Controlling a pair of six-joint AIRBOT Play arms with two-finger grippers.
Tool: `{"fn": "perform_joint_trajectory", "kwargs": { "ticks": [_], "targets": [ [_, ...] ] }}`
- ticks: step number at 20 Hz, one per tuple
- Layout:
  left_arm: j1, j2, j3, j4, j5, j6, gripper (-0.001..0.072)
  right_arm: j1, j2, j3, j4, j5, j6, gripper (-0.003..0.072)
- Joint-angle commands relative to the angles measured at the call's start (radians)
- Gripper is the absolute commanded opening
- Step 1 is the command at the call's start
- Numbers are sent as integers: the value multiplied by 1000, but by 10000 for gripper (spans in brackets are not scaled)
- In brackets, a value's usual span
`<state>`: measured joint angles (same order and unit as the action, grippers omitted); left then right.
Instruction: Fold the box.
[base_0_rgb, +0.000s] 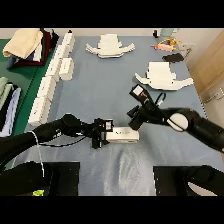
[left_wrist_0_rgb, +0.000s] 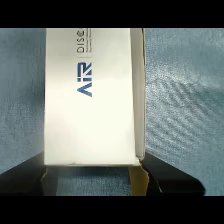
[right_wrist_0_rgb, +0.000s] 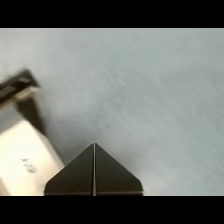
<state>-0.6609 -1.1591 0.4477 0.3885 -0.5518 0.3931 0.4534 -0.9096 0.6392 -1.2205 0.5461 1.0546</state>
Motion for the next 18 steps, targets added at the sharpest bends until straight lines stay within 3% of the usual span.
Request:
{"fn": "perform_joint_trajectory", "kwargs": {
  "ticks": [1,5,9,12,18],
  "targets": [
    [0,0,0,0,0,0,525,-143,-132,216,-408,338,343,5],
    [0,0,0,0,-1,0,525,-187,-244,388,-399,488,409,5],
    [0,0,0,0,0,0,525,-187,-312,434,-362,624,581,5],
    [0,0,0,0,0,0,525,-185,-325,434,-357,642,680,5],
    [0,0,0,0,0,0,525,-186,-323,434,-339,645,684,5]
  ]
}}
